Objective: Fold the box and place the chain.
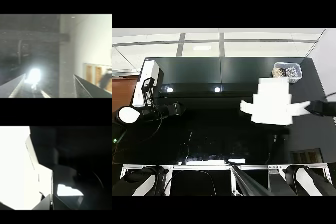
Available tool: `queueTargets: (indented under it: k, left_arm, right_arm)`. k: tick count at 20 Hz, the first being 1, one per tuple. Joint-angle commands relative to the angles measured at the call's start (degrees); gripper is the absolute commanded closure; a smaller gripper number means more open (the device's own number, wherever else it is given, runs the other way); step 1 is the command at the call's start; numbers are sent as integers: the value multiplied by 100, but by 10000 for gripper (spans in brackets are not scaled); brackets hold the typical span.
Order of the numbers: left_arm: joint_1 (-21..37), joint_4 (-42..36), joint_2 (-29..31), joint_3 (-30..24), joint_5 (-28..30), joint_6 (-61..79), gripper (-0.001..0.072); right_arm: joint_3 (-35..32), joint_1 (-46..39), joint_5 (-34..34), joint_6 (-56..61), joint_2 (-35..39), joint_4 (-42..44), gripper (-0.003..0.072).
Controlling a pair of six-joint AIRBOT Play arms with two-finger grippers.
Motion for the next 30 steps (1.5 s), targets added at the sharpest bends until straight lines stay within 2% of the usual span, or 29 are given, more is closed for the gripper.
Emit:
queueTargets:
  k: [1,5,7,13,16,20,23,24,25,26,30]
  left_arm:
    - [0,-1058,-79,20,-42,876,6]
    - [-2,-1419,-660,474,-619,1224,6]
    - [-2,-1733,-1152,850,-1016,1598,6]
    - [-7,-3117,-3185,2122,-2396,2682,6]
    - [-116,-3067,-3915,2669,-2579,2883,6]
    - [-417,-2983,-4817,3257,-3388,3320,7]
    - [-527,-3005,-5252,3630,-4024,3786,9]
    - [-527,-3003,-5401,3786,-4332,3939,26]
    - [-527,-2983,-5532,3926,-4640,4013,77]
    - [-531,-2938,-5646,4048,-4970,4190,175]
    - [-723,-2568,-5779,4266,-5320,4826,396]
  right_arm:
    - [-275,1043,-385,-302,140,1185,674]
    - [-1526,1563,-1047,-1497,138,3025,674]
    - [-1952,1676,-1222,-1853,136,3480,674]
    - [-2286,2068,-1296,-1847,136,3449,674]
    - [-2286,2306,-1272,-1847,136,3418,674]
    - [-2286,2507,-1270,-1845,136,3416,674]
    - [-2288,2555,-1233,-1840,136,3416,674]
    - [-2288,2555,-1220,-1840,136,3414,674]
    - [-2286,2555,-1215,-1838,136,3414,674]
    - [-2286,2555,-1215,-1838,133,3414,674]
    - [-2288,2555,-1217,-1816,133,3414,674]
